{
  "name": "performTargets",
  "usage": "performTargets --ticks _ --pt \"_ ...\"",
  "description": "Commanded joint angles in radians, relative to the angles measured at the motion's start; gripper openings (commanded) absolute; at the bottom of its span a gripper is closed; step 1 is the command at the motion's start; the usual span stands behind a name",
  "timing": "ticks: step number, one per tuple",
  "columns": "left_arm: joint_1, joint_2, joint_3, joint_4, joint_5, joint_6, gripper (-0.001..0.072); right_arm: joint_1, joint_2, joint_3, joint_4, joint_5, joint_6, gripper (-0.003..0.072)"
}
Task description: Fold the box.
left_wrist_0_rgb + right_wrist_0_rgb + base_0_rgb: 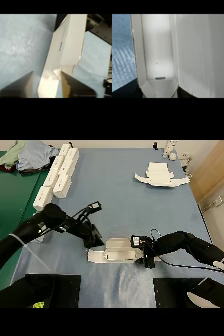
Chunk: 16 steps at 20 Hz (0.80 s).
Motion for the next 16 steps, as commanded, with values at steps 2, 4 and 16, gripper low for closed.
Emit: performTargets --ticks 2,4,16 --pt "0.084 0.153 0.001 0.135 -0.241 -0.404 0.0047 0.001 0.001 0.000 0.000 0.000 0.000 0.0477" --pt "0.053 0.174 -0.002 0.081 -0.285 -0.502 0.0016 0.001 0.001 0.000 0.000 0.000 0.000 0.0477" --pt "-0.208 -0.164 0.067 -0.241 0.291 -0.663 0.0015 0.001 0.001 0.000 0.000 0.000 0.000 0.0477"
